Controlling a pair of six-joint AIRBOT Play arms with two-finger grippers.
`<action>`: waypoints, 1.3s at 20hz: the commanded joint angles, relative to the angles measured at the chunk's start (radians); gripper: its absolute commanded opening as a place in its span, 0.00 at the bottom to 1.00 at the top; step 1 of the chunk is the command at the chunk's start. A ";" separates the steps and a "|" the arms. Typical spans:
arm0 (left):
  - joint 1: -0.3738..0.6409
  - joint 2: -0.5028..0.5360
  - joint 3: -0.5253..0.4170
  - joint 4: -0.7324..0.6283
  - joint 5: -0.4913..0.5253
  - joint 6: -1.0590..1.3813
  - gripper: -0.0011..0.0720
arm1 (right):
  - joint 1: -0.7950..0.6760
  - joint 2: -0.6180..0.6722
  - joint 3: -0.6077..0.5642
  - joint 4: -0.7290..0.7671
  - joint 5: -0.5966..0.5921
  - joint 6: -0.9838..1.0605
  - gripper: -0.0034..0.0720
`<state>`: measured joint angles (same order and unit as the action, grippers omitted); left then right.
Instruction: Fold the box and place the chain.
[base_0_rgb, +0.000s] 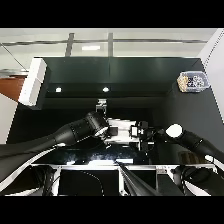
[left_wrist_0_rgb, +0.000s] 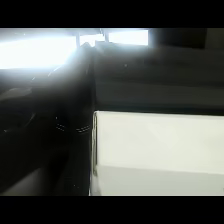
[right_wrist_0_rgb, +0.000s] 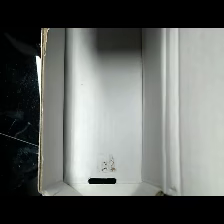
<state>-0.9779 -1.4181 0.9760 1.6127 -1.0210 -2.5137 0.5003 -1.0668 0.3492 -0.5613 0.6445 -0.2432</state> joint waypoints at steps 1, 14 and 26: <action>0.000 -0.008 0.001 0.002 0.015 -0.006 0.31 | 0.001 -0.001 0.000 0.000 0.001 0.000 0.67; 0.000 -0.017 0.002 -0.027 -0.070 -0.006 0.05 | -0.002 0.048 0.000 -0.002 0.003 0.064 1.00; 0.000 -0.023 0.001 -0.035 -0.047 0.008 0.05 | 0.002 0.173 0.000 -0.212 0.119 0.157 0.98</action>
<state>-0.9779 -1.4361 0.9768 1.5742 -1.0790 -2.5057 0.4995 -0.8864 0.3489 -0.7753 0.7563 -0.0917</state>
